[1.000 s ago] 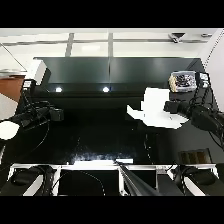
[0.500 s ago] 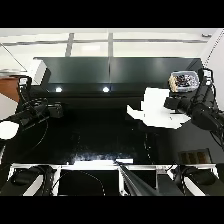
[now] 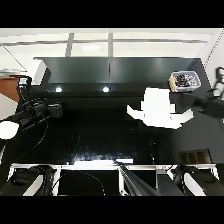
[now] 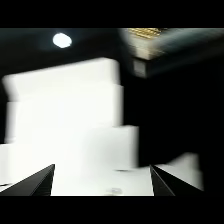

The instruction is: Fold the box and place the chain.

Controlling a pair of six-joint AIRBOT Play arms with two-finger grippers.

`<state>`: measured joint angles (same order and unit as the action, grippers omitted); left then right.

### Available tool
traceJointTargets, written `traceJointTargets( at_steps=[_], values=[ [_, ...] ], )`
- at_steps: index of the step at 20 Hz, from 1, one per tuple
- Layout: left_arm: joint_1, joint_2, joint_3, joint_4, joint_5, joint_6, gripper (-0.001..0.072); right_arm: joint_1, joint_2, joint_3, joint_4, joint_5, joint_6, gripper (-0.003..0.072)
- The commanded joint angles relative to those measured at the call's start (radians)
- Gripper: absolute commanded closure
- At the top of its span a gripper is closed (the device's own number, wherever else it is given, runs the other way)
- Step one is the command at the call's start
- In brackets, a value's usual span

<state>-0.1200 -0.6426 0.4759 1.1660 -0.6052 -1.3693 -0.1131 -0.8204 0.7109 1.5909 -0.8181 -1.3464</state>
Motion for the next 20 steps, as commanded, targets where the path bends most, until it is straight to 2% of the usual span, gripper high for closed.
traceJointTargets(
  at_steps=[1,4,6,7,8,12,13,14,16,20],
  values=[
    [0.0,-0.001,0.0,0.0,-0.006,0.0,0.001,-0.32,-0.155,0.143,0.009,-0.298,-0.2,-0.0003],
    [0.0,-0.001,0.0,0.0,-0.008,0.0,0.001,-0.485,-0.31,0.21,0.221,-0.402,-0.415,-0.0003],
    [0.0,-0.001,0.0,0.0,-0.008,0.0,0.001,-0.529,-0.4,0.212,0.437,-0.409,-0.569,-0.0002],
    [0.0,-0.001,0.0,0.0,-0.008,0.0,0.001,-0.528,-0.444,0.216,0.492,-0.415,-0.616,0.0015],
    [0.0,-0.001,0.0,0.0,-0.008,0.0,0.001,-0.52,-0.484,0.225,0.507,-0.423,-0.632,0.0098],
    [0.0,-0.001,0.0,0.0,-0.008,0.0,0.001,-0.451,-0.621,0.299,0.472,-0.467,-0.629,0.0103],
    [0.0,-0.001,0.0,0.0,-0.009,0.0,0.001,-0.432,-0.634,0.312,0.44,-0.465,-0.621,0.0155],
    [0.0,-0.001,0.0,0.0,-0.008,0.0,0.001,-0.419,-0.639,0.319,0.408,-0.462,-0.62,0.0304],
    [0.0,-0.001,0.0,0.0,-0.008,0.0,0.001,-0.414,-0.639,0.331,0.393,-0.479,-0.622,0.0659],
    [0.0,-0.001,0.0,-0.001,-0.008,0.0,0.0011,-0.415,-0.624,0.365,0.488,-0.645,-0.674,0.0662]
  ],
)
